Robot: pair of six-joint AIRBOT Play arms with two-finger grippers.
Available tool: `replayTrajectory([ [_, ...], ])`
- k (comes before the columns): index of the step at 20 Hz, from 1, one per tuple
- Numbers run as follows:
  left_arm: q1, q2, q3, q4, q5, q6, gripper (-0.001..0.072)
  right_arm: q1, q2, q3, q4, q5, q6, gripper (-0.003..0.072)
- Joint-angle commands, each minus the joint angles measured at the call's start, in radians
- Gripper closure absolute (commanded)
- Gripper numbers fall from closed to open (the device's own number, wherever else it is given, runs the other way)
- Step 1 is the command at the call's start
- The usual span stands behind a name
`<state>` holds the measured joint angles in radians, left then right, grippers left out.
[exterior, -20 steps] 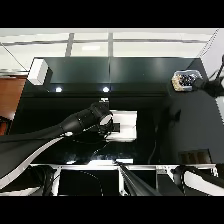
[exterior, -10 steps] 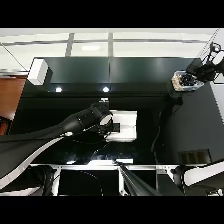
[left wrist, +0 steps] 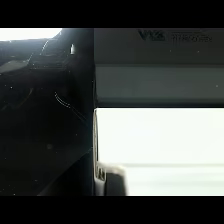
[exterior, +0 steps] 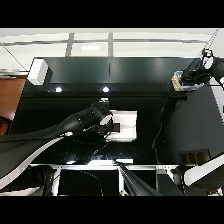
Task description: Fold the box and place the chain.
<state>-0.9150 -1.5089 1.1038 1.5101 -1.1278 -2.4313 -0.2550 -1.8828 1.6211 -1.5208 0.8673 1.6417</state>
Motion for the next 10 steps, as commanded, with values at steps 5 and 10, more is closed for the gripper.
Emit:
replayTrajectory([
  [5, 0.000, 0.000, 0.000, 0.000, 0.000, 0.000, 0.0683, -0.002, 0.035, 0.081, -0.003, 0.140, -0.045, 0.0676],
  [10, 0.000, 0.000, 0.000, 0.000, 0.000, 0.000, 0.0684, -0.007, 0.199, 0.081, 0.011, 0.214, -0.106, 0.0676],
])
